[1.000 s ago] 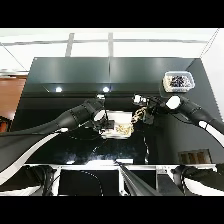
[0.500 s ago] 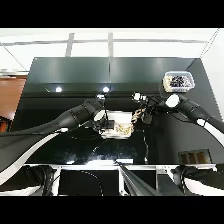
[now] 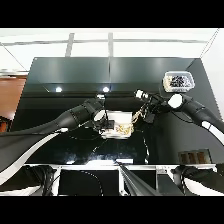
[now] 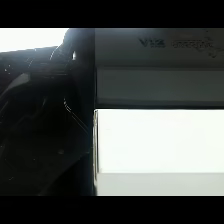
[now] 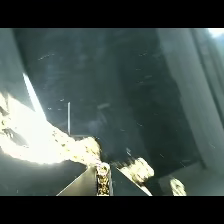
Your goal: Fold the box and place the chain.
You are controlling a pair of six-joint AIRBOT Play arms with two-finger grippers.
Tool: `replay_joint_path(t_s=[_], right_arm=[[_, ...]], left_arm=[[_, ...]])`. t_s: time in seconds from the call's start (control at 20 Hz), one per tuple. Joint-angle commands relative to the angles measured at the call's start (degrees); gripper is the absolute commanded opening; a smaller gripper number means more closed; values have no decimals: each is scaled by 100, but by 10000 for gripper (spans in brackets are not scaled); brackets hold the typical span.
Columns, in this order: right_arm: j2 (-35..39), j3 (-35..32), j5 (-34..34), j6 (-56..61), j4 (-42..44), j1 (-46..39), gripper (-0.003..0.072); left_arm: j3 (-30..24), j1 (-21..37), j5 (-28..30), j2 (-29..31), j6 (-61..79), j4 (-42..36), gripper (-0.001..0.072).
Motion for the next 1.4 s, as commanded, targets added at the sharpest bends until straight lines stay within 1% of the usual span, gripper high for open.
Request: replay_joint_path(t_s=[0.0, 0.25, 0.4, 0.55, 0.6, 0.7, 0.8, 0.9, 1.0, 1.1, 1.35], right_arm=[[629, 197, 334, 1403, -518, -2, 12], [1683, 977, 1561, 3145, -431, -2, 12], [2208, 1604, 2264, 3807, -35, -2, 11], [2441, 2258, 2859, 4087, 684, -2, 12], [2441, 2446, 3051, 4148, 1016, -2, 12], [2441, 2653, 3198, 4159, 1818, 4, 12], [2426, 2658, 3222, 4157, 2472, 28, 12], [2378, 2643, 3314, 4157, 2474, 221, 12], [2321, 2463, 3351, 4157, 2459, 463, 12], [2308, 2074, 3180, 4159, 2382, 632, 12], [2221, 761, 2363, 4157, 2376, 684, 12]], left_arm=[[4, 4, 2, 2, 2, 2, 31], [4, 4, 4, 2, 2, 4, 31], [4, 4, 4, 2, 2, 4, 31], [4, 4, 2, 2, 2, 4, 31], [4, 4, 2, 2, 2, 2, 31], [4, 4, 4, 2, 2, 4, 31], [4, 4, 2, 2, 2, 4, 31], [4, 4, 4, 2, 2, 4, 31], [4, 4, 2, 2, 2, 4, 32], [4, 4, 2, 2, 2, 4, 31], [4, 4, 0, 2, 2, 4, 31]])
